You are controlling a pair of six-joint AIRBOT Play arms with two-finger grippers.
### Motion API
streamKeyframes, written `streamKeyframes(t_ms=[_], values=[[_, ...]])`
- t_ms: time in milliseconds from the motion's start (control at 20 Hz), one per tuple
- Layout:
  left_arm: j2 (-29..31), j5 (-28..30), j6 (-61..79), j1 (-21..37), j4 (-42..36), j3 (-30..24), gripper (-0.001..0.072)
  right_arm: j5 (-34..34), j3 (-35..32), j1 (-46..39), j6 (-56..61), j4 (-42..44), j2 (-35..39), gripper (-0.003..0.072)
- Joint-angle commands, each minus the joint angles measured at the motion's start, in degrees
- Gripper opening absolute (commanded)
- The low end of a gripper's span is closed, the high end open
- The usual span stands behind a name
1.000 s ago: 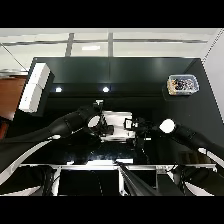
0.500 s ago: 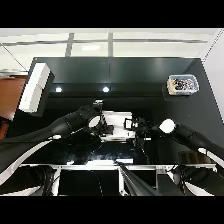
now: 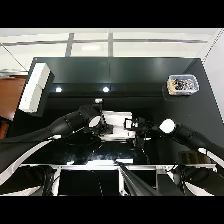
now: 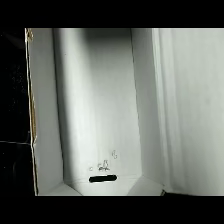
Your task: Fold the box and place the chain.
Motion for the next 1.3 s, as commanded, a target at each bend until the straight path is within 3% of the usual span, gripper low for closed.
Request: streamKeyframes(t_ms=[0,250,400,700,1050,1100,1200,1250], values=[[0.0,0.7,-0.5,0.0,-0.2,0.1,0.0029,0.0,0.0,0.0,0.0,0.0,0.0,0.0537],[0.0,1.0,-0.5,0.0,-0.6,0.1,0.0061,0.0,0.0,0.0,0.0,0.0,0.0,0.0537],[0.1,0.2,-0.5,0.3,-0.8,0.1,0.0308,0.0,0.0,0.0,0.0,0.0,0.0,0.0537],[0.3,0.5,-0.5,0.3,-0.6,0.1,0.0313,0.1,0.0,0.0,0.0,0.0,0.0,0.0537],[0.1,4.4,-0.5,0.3,-0.5,0.1,0.0259,0.1,0.0,0.0,0.0,0.0,0.0,0.0537],[0.0,4.2,-0.4,0.3,-0.5,0.1,0.0136,0.1,0.0,0.0,0.0,0.0,0.0,0.0537],[0.0,4.4,-0.2,0.3,-0.7,0.1,0.0088,0.0,0.0,0.0,0.0,0.0,0.0,0.0537],[0.0,4.4,0.0,0.3,-0.6,0.1,0.0029,0.0,0.0,0.0,0.0,0.0,0.0,0.0537]])
